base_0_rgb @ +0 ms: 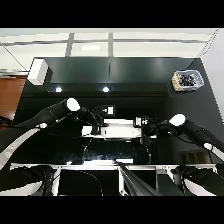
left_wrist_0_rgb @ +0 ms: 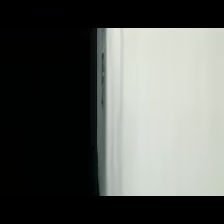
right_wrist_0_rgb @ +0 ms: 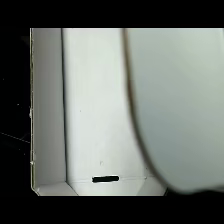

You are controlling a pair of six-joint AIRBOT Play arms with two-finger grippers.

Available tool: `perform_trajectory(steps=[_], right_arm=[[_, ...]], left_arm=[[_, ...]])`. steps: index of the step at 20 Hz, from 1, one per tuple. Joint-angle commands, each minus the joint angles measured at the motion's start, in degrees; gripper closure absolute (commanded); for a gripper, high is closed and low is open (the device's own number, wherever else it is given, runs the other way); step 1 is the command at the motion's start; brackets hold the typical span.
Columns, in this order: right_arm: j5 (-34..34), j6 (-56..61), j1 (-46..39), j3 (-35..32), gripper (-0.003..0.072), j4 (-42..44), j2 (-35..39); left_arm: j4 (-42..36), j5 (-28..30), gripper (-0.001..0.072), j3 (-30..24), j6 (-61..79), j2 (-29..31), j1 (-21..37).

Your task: Fold the box and place the chain.

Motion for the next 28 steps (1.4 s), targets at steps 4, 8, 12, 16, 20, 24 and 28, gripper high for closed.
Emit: perform_trajectory(steps=[4,8,12,16,20,24,28], right_arm=[[-2.19,1.70,2.29,0.00,0.0017,-2.34,-0.28],[-2.40,2.12,2.40,0.00,0.0017,-2.71,-0.33],[-2.38,2.12,2.38,0.00,0.0017,-2.69,-0.33],[-2.60,2.34,2.38,0.00,0.0017,-2.69,-0.33],[-3.04,2.97,2.38,0.00,0.0018,-2.78,-0.33],[-2.97,2.99,2.38,0.00,0.0020,-3.15,-0.33],[-2.82,2.95,2.38,0.00,0.0209,-3.19,-0.33]], left_arm=[[0.00,0.02,0.0685,0.07,0.00,0.00,-0.02],[0.00,0.00,0.0685,0.07,0.00,0.00,-0.02],[0.00,0.00,0.0685,0.07,-0.02,0.00,-0.02],[-0.02,0.00,0.0685,0.07,-0.02,0.00,-0.02],[-0.02,0.00,0.0684,0.07,-0.02,0.00,-0.02],[-0.02,-0.13,0.0684,0.07,-0.02,0.00,-0.02],[-0.04,-0.63,0.0679,0.07,-0.39,0.02,-0.02]])
